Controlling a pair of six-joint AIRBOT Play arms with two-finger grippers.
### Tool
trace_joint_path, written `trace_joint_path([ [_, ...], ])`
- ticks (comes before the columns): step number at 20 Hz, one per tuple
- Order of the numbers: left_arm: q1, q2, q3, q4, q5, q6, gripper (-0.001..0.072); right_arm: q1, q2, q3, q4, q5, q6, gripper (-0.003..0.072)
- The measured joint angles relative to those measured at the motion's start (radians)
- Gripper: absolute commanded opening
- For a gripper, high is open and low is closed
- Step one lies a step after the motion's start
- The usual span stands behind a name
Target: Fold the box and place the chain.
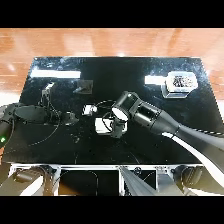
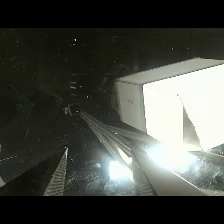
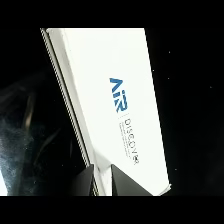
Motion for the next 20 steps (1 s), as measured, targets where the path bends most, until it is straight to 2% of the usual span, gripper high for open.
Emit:
trace_joint_path([
  [20, 0.0, 0.0, -0.01, 0.0, 0.003, 0.0, 0.0507, -0.002, -0.056, 0.0, 0.051, 0.006, 0.002, 0.014],
])
